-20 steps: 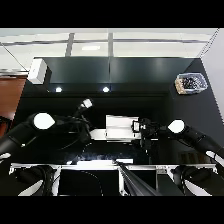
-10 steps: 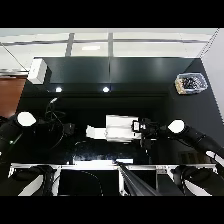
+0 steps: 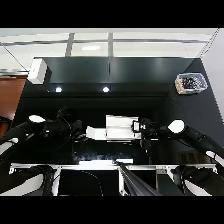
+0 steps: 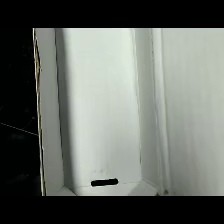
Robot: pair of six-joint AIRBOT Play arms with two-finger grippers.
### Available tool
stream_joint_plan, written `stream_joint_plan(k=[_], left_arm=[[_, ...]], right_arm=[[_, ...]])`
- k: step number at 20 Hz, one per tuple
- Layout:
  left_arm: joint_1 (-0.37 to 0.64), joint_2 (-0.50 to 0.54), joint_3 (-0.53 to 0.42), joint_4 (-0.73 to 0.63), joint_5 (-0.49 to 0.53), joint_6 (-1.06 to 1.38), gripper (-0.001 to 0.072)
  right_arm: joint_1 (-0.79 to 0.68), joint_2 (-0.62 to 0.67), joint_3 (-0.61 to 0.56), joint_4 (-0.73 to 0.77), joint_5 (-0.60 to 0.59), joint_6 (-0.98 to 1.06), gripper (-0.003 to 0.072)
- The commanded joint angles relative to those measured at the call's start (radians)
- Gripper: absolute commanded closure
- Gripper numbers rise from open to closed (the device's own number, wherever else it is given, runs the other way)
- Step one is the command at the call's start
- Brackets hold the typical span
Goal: Fold the box and place the chain.
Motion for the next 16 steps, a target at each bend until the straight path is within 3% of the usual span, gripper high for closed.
stream_joint_plan(k=[1, 5, 13, 14, 15, 16], left_arm=[[-0.060, -0.085, 0.012, -0.103, -0.018, 0.116, 0.0686], [-0.148, -0.088, 0.040, -0.115, -0.017, 0.140, 0.0686], [-0.105, -0.063, 0.129, -0.122, -0.197, 0.301, 0.0682], [-0.100, -0.053, 0.143, -0.117, -0.211, 0.301, 0.0635], [-0.097, -0.047, 0.156, -0.112, -0.222, 0.300, 0.0492], [-0.097, -0.046, 0.169, -0.112, -0.240, 0.299, 0.0300]], right_arm=[[0.000, -0.001, 0.000, 0.000, 0.008, 0.000, 0.0493], [0.000, -0.001, 0.000, 0.000, 0.008, 0.000, 0.0493], [0.000, -0.001, 0.000, 0.000, 0.008, 0.000, 0.0494], [0.000, -0.001, 0.000, 0.000, 0.008, 0.000, 0.0493], [0.000, -0.001, 0.000, 0.000, 0.008, 0.000, 0.0493], [0.000, -0.001, 0.000, 0.000, 0.008, 0.000, 0.0494]])
